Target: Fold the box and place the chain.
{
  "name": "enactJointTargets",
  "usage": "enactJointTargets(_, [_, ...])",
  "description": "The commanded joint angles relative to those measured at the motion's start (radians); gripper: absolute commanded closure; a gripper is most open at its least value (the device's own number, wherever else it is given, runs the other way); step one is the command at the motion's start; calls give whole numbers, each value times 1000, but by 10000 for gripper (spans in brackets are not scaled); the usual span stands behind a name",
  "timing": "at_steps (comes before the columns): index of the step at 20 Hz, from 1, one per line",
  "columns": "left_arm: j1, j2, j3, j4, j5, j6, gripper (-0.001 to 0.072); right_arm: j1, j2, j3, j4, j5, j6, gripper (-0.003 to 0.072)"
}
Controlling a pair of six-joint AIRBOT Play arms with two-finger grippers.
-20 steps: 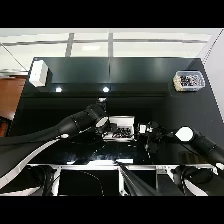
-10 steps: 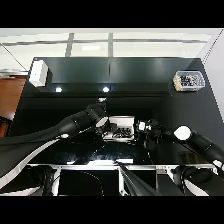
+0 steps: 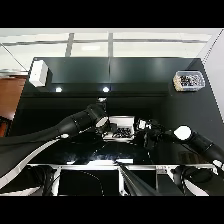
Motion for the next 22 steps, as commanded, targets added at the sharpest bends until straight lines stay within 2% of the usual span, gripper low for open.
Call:
enactJointTargets(1, [0,-1,0,0,0,0,680,1,-1,0,3,12,9,643])
enactJointTargets(8, [0,-1,0,0,0,0,679,1,1,8,2,16,111,643])
enactJointTargets(14, [0,-1,0,0,-1,0,679,0,16,81,-3,114,170,643])
enactJointTargets(17, [0,-1,0,0,0,0,680,-13,35,103,-23,127,203,642])
enactJointTargets(18, [0,-1,0,0,0,0,679,-19,34,102,-50,133,229,504])
enactJointTargets(19, [0,-1,0,0,0,0,680,-18,34,99,-90,131,245,215])
enactJointTargets(20, [0,-1,0,0,0,0,679,-18,34,94,-119,132,243,44])
enactJointTargets(21, [0,-1,0,0,-1,0,679,-17,32,89,-145,131,230,-1])
enactJointTargets(22, [0,-1,0,0,-1,0,679,-16,24,88,-159,132,189,-1])
